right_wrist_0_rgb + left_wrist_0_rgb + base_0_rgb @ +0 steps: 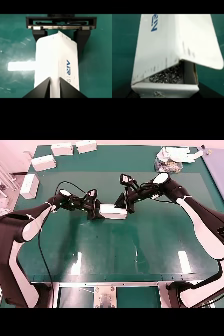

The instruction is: Fold the box and place the chain.

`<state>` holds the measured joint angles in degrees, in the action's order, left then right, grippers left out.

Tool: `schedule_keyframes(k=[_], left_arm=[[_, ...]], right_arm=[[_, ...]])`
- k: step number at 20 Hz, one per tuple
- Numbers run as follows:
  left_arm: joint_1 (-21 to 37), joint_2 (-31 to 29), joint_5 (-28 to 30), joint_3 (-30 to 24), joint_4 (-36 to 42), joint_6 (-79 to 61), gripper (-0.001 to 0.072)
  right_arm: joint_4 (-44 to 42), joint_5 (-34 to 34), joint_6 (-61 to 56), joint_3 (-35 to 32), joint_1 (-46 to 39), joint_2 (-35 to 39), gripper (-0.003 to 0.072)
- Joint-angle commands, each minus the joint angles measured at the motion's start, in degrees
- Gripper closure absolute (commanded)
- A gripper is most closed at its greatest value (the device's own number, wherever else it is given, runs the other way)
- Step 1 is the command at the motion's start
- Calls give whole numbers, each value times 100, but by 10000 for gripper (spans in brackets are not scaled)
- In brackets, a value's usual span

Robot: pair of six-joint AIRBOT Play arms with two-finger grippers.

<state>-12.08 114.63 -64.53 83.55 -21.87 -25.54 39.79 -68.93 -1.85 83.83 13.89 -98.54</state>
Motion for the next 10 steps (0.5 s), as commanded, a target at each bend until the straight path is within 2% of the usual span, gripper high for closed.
schedule_keyframes(k=[1, 10], left_arm=[[4, -4, 4, 0, 0, 0, 357], [4, -4, 2, 0, 0, 0, 357]], right_arm=[[144, 46, -70, -11, 0, -22, 532], [68, 350, -50, -9, 9, -63, 533]])
